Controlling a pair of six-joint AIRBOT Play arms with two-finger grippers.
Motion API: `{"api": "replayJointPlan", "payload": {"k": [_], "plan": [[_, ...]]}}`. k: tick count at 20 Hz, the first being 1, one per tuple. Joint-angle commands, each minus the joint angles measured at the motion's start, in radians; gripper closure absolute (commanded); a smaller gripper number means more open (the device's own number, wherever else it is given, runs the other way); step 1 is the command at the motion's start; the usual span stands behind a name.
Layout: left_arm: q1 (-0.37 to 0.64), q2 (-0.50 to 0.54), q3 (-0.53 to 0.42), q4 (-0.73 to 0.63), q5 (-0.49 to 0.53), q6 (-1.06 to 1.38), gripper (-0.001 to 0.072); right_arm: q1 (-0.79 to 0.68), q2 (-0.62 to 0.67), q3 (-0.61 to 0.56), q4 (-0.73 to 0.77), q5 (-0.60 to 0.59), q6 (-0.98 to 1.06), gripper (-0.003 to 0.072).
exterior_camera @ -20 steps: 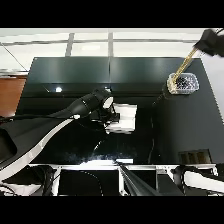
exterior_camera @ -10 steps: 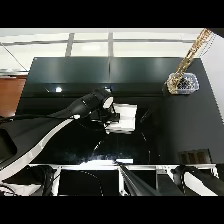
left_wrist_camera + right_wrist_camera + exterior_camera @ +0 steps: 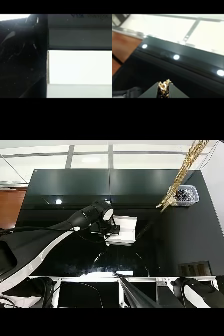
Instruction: Fold the box and place the chain.
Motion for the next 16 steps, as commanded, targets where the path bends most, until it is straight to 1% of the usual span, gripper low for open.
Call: {"api": "replayJointPlan", "payload": {"k": [1, 4, 8, 12, 16], "plan": [[0.0, 0.0, 0.001, 0.0, 0.0, 0.0, 0.068, 0.066, 0.006, -0.005, 0.022, 0.028, -0.005, 0.0684], [0.0, 0.0, 0.001, 0.0, 0.0, 0.0, 0.0681, 0.129, 0.006, -0.066, 0.004, 0.057, -0.004, 0.0683], [0.0, 0.0, 0.001, 0.0, 0.0, 0.0, 0.0681, 0.191, 0.006, -0.168, 0.013, 0.039, -0.004, 0.0683], [0.0, 0.0, 0.001, 0.0, 0.0, 0.0, 0.068, 0.234, 0.005, -0.234, 0.033, 0.043, -0.004, 0.0683], [0.0, 0.0, 0.001, 0.0, 0.0, 0.0, 0.068, 0.262, 0.005, -0.309, 0.038, 0.089, -0.004, 0.0683]]}}
